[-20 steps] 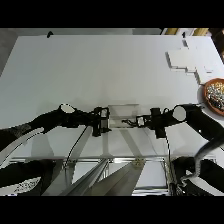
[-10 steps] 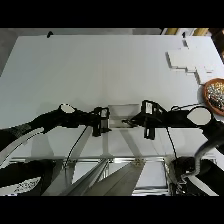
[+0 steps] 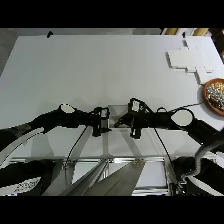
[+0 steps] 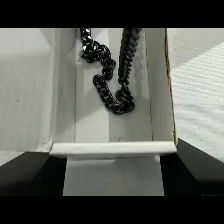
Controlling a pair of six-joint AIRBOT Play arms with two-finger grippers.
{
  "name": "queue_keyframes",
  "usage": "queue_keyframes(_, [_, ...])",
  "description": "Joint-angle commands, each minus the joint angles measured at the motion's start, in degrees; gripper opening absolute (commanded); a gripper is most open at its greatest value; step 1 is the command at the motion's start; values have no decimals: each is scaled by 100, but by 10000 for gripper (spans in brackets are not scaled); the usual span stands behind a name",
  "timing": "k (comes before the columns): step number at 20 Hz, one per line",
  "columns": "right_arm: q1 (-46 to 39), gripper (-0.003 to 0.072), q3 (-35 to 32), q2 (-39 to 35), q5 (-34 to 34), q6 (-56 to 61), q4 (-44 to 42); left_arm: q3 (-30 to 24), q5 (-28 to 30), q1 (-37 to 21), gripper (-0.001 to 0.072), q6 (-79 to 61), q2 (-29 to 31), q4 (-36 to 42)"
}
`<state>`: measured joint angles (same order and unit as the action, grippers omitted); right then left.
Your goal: Fold the box and place the chain.
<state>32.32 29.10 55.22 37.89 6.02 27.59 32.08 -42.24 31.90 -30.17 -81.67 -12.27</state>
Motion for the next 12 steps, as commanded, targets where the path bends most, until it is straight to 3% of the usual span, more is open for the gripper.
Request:
queue_keyframes(1, [63,255,0,236,-114,15,101,0,0,-2,69,0,2,-2])
queue_keyframes(5, [-315,260,90,-214,271,341,1204,0,0,-2,69,0,2,0])
queue_keyframes(9, [-1440,257,101,-782,1447,442,2531,0,0,-2,69,0,2,0])
queue_keyframes(12, [-2162,159,98,-802,1840,398,3187,0,0,-2,69,0,2,0])
